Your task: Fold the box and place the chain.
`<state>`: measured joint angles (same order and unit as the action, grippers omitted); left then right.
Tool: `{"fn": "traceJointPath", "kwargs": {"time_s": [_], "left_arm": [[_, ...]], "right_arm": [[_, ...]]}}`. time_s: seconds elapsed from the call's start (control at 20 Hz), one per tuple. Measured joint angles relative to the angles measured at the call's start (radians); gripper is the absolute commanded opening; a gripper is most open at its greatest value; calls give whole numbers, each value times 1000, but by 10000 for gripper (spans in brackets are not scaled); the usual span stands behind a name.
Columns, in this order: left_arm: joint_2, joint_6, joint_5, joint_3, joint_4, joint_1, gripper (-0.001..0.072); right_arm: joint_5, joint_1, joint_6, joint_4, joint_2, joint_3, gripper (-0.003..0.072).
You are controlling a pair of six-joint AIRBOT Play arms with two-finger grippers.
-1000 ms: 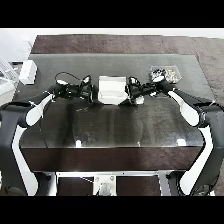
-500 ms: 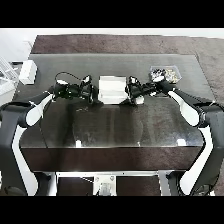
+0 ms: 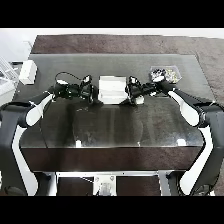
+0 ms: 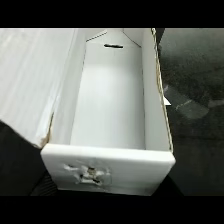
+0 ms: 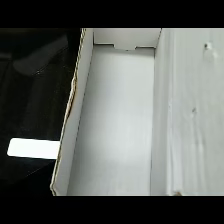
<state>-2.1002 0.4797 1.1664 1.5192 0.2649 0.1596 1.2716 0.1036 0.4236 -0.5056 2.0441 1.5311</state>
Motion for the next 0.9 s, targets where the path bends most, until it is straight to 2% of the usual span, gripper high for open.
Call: {"fn": "traceJointPath", "kwargs": {"time_s": [0.65,0.7,0.75,0.9], "left_arm": [[0,0,-4,0,-3,0,522],[0,0,-4,0,-3,0,522],[0,-1,-4,0,-4,0,522],[-1,-1,-11,0,-9,1,522]], "right_arm": [[0,0,0,0,0,0,587],[1,0,0,0,0,0,601],[2,0,0,0,0,0,717],[14,-7,0,-3,-9,2,720]]}}
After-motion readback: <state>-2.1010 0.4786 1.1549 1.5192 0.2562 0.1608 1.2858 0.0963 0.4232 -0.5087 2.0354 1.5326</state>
